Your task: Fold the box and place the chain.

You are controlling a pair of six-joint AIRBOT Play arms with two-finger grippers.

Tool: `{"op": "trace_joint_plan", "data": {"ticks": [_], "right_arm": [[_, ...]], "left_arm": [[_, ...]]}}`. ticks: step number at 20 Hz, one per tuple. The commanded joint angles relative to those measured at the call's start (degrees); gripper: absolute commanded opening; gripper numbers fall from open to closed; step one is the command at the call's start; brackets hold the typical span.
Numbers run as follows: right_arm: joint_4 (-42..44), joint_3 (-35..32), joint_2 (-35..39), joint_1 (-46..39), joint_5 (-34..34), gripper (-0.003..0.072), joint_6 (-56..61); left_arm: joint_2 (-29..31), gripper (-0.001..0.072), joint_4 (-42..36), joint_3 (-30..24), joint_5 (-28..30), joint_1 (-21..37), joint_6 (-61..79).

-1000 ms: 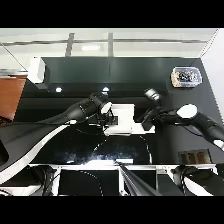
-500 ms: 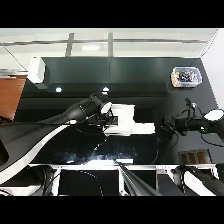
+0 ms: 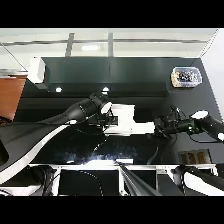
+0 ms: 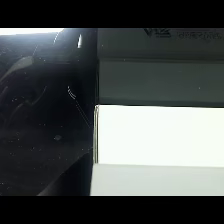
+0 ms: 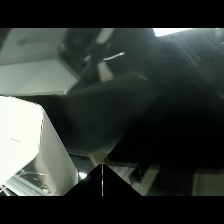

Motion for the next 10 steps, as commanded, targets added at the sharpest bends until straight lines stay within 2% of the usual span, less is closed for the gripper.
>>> {"op": "trace_joint_plan", "data": {"ticks": [1, 7, 9, 10], "right_arm": [[8.7, 0.0, -1.4, 0.7, 1.7, 0.0014, -8.3], [11.2, 0.0, -1.4, 0.7, 6.6, 0.0033, -11.9], [11.2, 0.2, -1.4, 0.7, 7.9, 0.0505, -12.0], [11.2, 0.7, -1.4, 1.1, 8.2, 0.0538, -12.0]], "left_arm": [[0.0, 0.0027, 0.0, 0.0, 0.0, 0.0, 0.0], [0.0, 0.0026, 0.0, 0.0, 0.0, 0.0, 0.0], [0.0, 0.0027, 0.0, 0.0, 0.1, 0.0, 0.0], [0.0, 0.0027, 0.0, 0.0, 0.0, 0.0, 0.0]]}}
